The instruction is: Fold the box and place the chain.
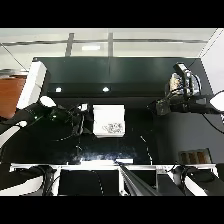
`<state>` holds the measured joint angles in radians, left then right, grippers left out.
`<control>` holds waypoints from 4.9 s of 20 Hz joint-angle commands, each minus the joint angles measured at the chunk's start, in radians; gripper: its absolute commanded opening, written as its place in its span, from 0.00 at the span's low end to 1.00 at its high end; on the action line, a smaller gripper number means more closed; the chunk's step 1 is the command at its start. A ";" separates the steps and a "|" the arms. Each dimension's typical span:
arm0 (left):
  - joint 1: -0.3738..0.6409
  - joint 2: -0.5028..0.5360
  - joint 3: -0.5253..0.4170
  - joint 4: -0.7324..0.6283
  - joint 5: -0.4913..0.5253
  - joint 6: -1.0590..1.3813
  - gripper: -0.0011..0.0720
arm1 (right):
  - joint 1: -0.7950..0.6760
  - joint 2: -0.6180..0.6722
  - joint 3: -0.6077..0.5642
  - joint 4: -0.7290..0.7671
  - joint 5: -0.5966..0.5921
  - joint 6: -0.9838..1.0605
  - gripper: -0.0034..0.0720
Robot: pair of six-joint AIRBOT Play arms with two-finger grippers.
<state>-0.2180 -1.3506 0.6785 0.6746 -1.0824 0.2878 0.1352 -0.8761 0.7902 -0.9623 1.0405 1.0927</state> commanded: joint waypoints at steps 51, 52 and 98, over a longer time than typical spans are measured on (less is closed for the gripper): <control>-0.050 0.050 -0.056 -0.047 0.103 -0.021 0.98 | 0.000 0.000 0.000 0.000 0.022 0.011 0.97; -0.052 0.050 -0.055 -0.048 0.103 -0.021 0.98 | 0.000 0.000 0.000 0.000 0.021 0.011 0.97; -0.119 0.025 -0.055 -0.092 0.147 -0.032 0.97 | 0.000 0.000 0.000 0.001 0.020 0.011 0.97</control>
<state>-0.3359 -1.3251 0.6228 0.5823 -0.9348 0.2554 0.1352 -0.8761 0.7902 -0.9619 1.0603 1.1038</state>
